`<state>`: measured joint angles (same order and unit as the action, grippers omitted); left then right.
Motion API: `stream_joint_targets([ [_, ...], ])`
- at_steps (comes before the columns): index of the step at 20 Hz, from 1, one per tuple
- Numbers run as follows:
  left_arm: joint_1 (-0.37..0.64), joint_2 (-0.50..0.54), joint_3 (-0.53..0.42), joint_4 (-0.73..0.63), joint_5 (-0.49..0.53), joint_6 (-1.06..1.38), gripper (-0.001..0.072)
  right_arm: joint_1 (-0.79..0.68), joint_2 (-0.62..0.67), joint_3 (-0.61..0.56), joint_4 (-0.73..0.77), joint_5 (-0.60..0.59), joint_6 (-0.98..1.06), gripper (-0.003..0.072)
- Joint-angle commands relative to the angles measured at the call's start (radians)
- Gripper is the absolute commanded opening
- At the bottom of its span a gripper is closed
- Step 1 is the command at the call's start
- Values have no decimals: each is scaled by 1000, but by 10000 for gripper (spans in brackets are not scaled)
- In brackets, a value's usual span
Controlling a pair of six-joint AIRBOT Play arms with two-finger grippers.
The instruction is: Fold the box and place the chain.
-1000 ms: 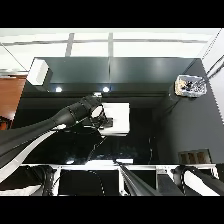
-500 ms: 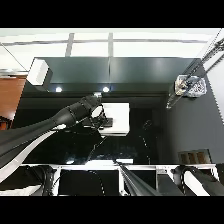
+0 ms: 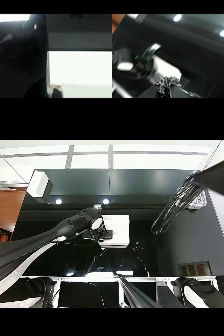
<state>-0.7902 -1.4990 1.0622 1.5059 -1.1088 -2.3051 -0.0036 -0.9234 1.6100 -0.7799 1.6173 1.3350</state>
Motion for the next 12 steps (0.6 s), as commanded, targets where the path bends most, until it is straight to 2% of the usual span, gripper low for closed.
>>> stream_joint_targets([
  [1, 0, 0, 0, 0, 0, 0, 29, 102, 1, -76, 37, 12, -4, 11],
  [6, 0, 0, 0, 0, 0, 0, 29, 255, -9, -195, 101, -154, -13, 10],
  [12, 0, 0, 0, 0, 1, 0, 29, 323, -58, -200, 156, -387, -15, 11],
])
